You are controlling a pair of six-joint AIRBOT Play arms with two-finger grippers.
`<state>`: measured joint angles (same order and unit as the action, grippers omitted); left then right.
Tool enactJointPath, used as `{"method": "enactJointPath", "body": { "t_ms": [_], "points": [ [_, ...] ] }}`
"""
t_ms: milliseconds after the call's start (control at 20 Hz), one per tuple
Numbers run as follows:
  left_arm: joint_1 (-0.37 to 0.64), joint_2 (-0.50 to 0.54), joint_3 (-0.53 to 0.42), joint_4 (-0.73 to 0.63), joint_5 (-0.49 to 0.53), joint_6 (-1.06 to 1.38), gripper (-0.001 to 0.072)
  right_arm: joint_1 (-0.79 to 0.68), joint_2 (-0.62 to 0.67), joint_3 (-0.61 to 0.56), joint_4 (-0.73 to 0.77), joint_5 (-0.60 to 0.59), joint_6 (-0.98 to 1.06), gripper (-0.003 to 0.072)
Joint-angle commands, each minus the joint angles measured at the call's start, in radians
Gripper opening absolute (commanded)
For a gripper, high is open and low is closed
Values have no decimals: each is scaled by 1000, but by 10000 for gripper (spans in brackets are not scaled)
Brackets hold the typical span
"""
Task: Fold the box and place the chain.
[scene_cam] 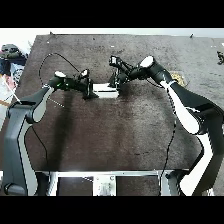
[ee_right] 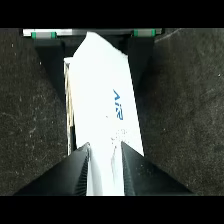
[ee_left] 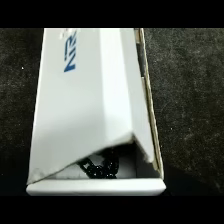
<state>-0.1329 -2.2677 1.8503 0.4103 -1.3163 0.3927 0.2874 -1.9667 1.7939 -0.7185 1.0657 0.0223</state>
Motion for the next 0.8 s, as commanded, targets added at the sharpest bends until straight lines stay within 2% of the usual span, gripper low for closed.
{"method": "enactJointPath", "body": {
  "t_ms": [0, 250, 400, 750],
  "points": [
    [1, 0, 1, 0, 0, 0, 447, 0, -7, 0, -19, 2, 0, 220],
    [1, 0, 1, 0, 0, 0, 447, 2, -11, 0, -19, 12, 17, 220],
    [1, 0, 1, 0, 0, 0, 447, 2, -12, -8, -19, 80, 27, 219],
    [1, 0, 1, 0, 0, 0, 447, 2, -11, -66, -44, 72, 27, 222]
  ]
}}
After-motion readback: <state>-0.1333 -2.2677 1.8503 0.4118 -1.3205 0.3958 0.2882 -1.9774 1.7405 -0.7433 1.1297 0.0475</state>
